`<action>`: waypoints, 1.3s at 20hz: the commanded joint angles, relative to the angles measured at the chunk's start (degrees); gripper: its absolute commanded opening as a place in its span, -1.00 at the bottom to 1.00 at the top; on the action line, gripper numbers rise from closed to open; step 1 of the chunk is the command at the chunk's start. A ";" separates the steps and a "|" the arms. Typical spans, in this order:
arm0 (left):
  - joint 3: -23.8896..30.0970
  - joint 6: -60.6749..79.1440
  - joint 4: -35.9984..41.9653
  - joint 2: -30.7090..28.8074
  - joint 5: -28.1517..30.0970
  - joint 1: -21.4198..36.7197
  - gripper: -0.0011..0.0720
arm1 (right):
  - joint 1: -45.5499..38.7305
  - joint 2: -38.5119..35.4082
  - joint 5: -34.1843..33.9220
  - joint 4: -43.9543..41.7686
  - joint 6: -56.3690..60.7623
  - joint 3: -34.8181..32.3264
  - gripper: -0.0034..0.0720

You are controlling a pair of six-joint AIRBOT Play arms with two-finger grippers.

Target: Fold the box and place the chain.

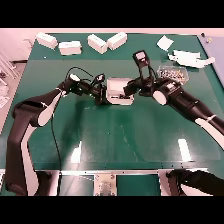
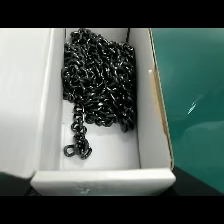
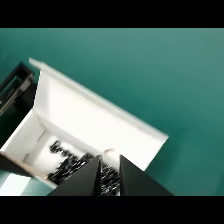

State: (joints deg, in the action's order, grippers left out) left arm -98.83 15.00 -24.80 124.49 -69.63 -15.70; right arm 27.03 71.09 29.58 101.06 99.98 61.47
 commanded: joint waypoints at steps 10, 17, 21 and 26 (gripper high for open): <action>-0.04 0.02 0.00 0.00 0.00 0.04 0.46 | -21.05 7.98 13.11 -52.87 -56.35 13.51 -0.73; -0.04 0.02 0.00 0.00 0.00 0.02 0.46 | -21.42 24.35 25.00 -58.07 -63.25 28.00 -0.73; -0.04 0.02 0.00 0.00 0.02 0.04 0.46 | -21.33 30.25 32.52 -58.71 -64.48 33.20 -0.73; -0.04 0.02 0.00 0.00 0.00 0.04 0.46 | -20.94 31.12 42.56 -55.15 -64.02 34.12 -0.89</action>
